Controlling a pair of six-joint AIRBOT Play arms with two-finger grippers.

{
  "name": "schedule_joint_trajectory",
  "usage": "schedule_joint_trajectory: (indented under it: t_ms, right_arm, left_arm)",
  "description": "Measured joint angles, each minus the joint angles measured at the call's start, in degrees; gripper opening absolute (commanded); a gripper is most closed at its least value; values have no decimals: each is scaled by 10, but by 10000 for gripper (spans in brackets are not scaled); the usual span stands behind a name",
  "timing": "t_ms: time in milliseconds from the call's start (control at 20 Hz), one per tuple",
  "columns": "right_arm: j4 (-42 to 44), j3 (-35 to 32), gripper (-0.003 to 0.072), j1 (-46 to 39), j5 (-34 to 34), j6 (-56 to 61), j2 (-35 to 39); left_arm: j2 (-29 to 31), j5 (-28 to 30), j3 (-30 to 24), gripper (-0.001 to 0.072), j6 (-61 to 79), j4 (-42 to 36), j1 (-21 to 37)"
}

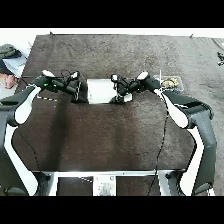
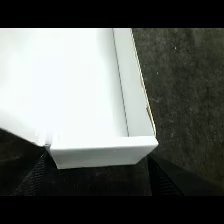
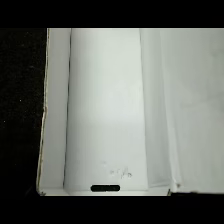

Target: Fold the box and place the chain.

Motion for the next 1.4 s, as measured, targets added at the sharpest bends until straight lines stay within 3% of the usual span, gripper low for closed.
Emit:
schedule_joint_trajectory:
  t_ms: [350, 850, 1200, 1250, 1350, 1400]
  right_arm:
    - [0, 0, 387, 0, 0, 0, 0]
    - [0, 0, 387, 0, 0, 0, 0]
    - [0, 0, 387, 0, 0, 0, 0]
    - [0, 0, 387, 0, 0, 0, 0]
    - [0, 0, 387, 0, 0, 2, 0]
    - [0, 0, 387, 0, 0, 2, 0]
  left_arm:
    - [-5, 2, -10, 720, 3, -24, -2]
    - [-5, 68, -28, 720, 4, -28, -30]
    - [-5, 84, -29, 718, 4, -26, -37]
    - [-5, 85, -29, 656, 4, -26, -38]
    - [-5, 85, -29, 464, 4, -26, -38]
    - [-5, 87, -29, 465, 4, -26, -38]
